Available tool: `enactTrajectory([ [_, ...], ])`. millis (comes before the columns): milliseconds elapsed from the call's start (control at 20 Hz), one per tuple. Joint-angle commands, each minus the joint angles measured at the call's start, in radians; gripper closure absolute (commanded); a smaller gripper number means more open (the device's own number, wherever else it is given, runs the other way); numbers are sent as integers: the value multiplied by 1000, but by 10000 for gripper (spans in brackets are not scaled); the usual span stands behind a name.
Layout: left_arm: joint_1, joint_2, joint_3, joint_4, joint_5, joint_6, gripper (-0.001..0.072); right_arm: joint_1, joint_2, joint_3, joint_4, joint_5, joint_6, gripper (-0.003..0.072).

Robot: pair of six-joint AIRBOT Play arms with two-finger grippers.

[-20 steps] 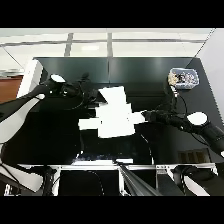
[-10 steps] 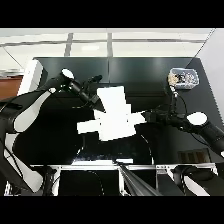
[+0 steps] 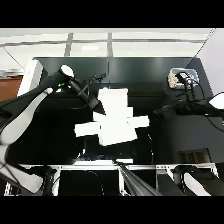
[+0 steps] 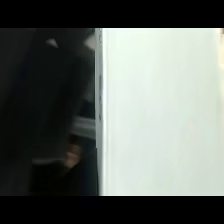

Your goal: Fold the box and place the chain.

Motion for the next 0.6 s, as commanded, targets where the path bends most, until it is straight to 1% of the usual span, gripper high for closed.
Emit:
enactTrajectory([
  [0, -86, 224, -211, 12, 349, 292, 686, -54, 0, 69, -276, 141, -15, -25],
  [50, -120, 288, -282, 17, 483, 396, 685, -53, 0, 69, -297, 108, -15, -24],
  [100, -151, 330, -333, 37, 578, 525, 685, -53, 0, 68, -295, 75, -11, -24],
  [150, -179, 345, -357, 109, 621, 664, 684, -53, 0, 68, -272, 59, -9, -24],
  [200, -203, 346, -356, 198, 634, 753, 684, -53, -1, 68, -246, 53, -20, -24],
  [250, -218, 340, -357, 230, 648, 738, 684, -53, -3, 65, -230, 47, -99, -25],
  [300, -223, 328, -357, 192, 669, 715, 685, -53, -3, 53, -199, 50, -201, -24],
  [350, -220, 312, -357, 125, 680, 735, 685, -53, -3, 37, -151, 49, -299, -24],
  [450, -205, 278, -357, -3, 686, 810, 686, -53, -3, -9, 10, 50, -513, -24],
  [500, -198, 264, -357, -41, 694, 830, 685, -53, -4, -35, 91, 50, -607, -24],
  [550, -194, 255, -357, -47, 705, 830, 685, -52, -4, -58, 150, 49, -669, -24],
])
